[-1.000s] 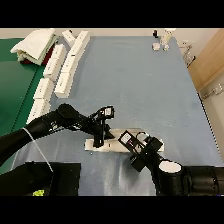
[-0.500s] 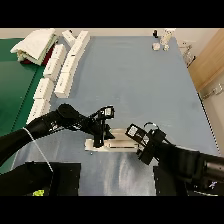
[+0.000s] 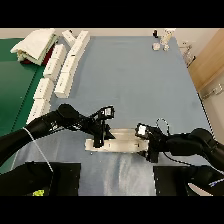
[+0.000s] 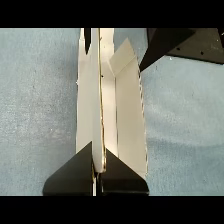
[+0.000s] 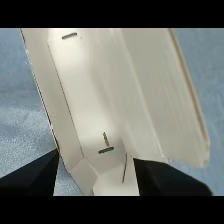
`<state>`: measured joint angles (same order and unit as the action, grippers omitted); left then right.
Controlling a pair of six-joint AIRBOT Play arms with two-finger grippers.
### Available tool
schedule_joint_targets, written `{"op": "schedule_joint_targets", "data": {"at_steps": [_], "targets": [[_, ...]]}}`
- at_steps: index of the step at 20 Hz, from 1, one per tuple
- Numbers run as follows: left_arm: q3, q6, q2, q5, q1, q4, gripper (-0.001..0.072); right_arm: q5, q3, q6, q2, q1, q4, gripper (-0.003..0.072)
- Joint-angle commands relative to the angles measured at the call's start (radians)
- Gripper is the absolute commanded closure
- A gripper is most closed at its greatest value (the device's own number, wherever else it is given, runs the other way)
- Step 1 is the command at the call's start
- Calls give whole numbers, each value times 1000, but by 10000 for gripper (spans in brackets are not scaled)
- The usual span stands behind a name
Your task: Fold the box.
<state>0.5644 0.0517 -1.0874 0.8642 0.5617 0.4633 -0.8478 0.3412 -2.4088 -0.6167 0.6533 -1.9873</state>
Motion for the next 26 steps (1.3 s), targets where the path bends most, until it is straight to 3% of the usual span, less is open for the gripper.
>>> {"op": "schedule_joint_targets", "data": {"at_steps": [1,11,15,26], "targets": [[0,0,0,0,0,0,697,-52,-16,-289,-53,-114,-202,-34],[1,0,0,0,0,0,697,-39,-15,-291,-92,-114,-159,-21],[1,0,0,0,0,0,697,-29,-15,-438,-125,-114,-191,-22],[0,0,0,0,0,0,697,-6,-16,-576,-248,-164,-262,-21]]}}
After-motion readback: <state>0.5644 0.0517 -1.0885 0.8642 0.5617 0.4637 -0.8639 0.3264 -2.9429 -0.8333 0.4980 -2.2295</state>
